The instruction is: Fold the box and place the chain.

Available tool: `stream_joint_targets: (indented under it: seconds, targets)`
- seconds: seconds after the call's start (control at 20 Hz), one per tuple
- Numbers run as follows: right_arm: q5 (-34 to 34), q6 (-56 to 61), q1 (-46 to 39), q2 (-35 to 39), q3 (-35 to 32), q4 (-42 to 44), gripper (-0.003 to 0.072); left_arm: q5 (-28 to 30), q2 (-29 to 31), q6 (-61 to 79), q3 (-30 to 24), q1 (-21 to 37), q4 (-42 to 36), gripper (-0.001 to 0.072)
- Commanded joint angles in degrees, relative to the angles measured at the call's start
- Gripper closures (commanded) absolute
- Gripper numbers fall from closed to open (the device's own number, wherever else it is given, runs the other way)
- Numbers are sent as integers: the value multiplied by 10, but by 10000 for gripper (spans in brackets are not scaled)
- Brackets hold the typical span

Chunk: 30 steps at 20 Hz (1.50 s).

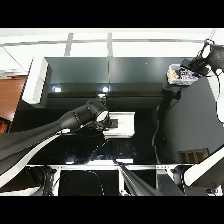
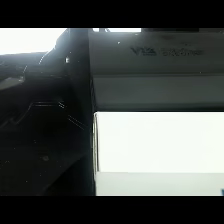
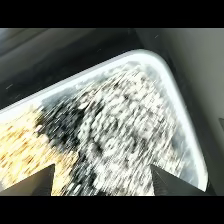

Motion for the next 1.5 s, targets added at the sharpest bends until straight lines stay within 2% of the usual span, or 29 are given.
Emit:
stream_joint_targets:
  seconds: [0.0,0.25,0.3,0.4,0.45,0.5,0.55,0.75,0.9,1.15,1.3,1.45]
  targets:
    - [-14,-7,-14,-35,22,-3,-18,0,0,0,0,0,0,683]
    - [-25,-27,-22,-45,22,1,-13,-1,0,0,0,0,0,683]
    - [-22,-33,-21,-48,22,8,130,-1,0,0,0,0,0,683]
    - [-10,-35,-21,-52,22,16,278,-2,0,0,0,0,0,683]
    - [-3,-35,-22,-52,22,16,440,-1,0,0,0,0,0,683]
    - [5,-35,-22,-49,22,15,636,-2,0,0,0,0,0,683]
    - [14,-35,-22,-45,22,14,673,-2,0,0,0,0,0,683]
    - [28,-56,-22,5,22,-2,673,-2,0,0,0,0,0,683]
    - [35,-90,-22,77,22,3,673,-2,0,0,0,0,0,683]
    - [108,-182,-3,214,21,16,673,1,0,0,0,0,0,683]
    - [98,-192,-1,303,22,81,673,1,0,0,0,0,0,683]
    - [118,-201,2,381,21,132,673,0,0,0,0,0,0,683]
